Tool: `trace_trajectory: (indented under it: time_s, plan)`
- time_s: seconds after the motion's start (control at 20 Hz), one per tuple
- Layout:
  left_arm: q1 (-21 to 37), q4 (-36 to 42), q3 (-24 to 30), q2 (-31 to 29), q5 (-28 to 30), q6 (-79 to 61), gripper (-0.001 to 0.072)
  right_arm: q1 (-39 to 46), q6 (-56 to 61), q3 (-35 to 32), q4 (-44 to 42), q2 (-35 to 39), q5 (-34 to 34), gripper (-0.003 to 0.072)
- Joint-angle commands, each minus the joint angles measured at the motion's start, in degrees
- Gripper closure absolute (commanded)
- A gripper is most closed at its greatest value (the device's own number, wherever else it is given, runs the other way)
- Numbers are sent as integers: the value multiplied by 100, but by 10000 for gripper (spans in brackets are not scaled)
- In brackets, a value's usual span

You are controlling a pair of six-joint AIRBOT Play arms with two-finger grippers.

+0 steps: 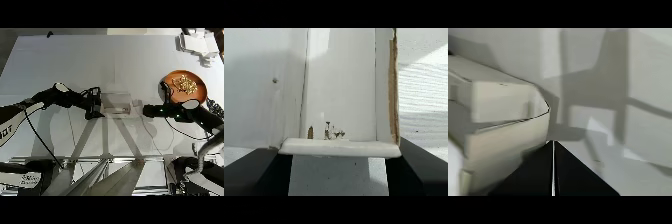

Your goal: Fold the box and place the chain.

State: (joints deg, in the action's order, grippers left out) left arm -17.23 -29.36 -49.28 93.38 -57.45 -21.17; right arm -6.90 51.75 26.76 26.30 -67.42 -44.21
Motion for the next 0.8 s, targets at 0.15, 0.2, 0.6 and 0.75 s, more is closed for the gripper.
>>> trace_trajectory:
  time_s: [0.15, 0.2, 0.6, 0.75]
  plan:
    - [0, -2, 2, 0, 2, 0, 316, -367, -234, 17, -1202, -33, -168, 391]
    - [0, -2, 2, 0, 0, 0, 316, -457, -234, 20, -1307, -33, -87, 387]
    - [0, -2, 2, 0, 0, 0, 316, -662, -212, 151, -1250, -33, 323, 266]
    - [0, -2, 2, 0, 0, 0, 316, -1019, -92, 153, -1095, -33, 717, 242]
